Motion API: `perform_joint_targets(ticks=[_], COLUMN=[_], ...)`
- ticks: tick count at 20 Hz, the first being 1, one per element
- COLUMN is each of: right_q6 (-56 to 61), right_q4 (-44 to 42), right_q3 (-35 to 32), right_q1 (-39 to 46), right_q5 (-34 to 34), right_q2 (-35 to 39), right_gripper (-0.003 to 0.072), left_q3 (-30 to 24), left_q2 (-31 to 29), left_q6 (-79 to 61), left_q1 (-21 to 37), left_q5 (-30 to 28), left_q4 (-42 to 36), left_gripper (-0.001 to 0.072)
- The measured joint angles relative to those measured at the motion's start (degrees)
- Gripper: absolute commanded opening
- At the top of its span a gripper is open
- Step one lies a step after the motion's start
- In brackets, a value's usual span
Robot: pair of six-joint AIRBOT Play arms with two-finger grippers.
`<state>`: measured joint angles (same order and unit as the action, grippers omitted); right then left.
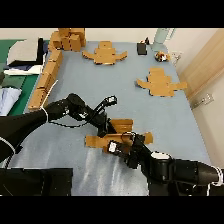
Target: Fold the box.
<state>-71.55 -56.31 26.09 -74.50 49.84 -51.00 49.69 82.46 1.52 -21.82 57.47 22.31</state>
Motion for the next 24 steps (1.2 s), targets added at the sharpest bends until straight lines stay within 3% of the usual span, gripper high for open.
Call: perform_joint_targets(ticks=[6, 11, 15, 19, 24], right_q6=[-9.97, -28.89, -48.28, -70.51, -87.23], right_q4=[-6.97, -15.96, -28.81, -46.14, -59.67], right_q3=[-0.7, -1.6, -1.73, -0.46, 5.62], right_q1=[6.67, 17.38, 27.52, 38.03, 46.27], right_q5=[-0.11, -4.74, -7.06, -8.2, -1.55], right_q2=[6.43, 9.73, 9.75, 6.16, -4.81], right_gripper=[0.071, 0.0709, 0.0709, 0.0709, 0.0709], left_q3=[0.0, 0.0, 0.0, 0.0, 0.0], left_q2=[0.0, 0.0, 0.0, 0.0, 0.0], left_q6=[0.0, 0.0, 0.0, 0.0, 0.0], left_q1=[0.0, 0.0, 0.0, 0.0, 0.0], left_q5=[0.0, 0.0, 0.0, -0.02, -0.02], left_q4=[0.0, 0.0, 0.0, 0.0, 0.0], left_gripper=[0.0015, 0.0015, 0.0015, 0.0015, 0.0015])
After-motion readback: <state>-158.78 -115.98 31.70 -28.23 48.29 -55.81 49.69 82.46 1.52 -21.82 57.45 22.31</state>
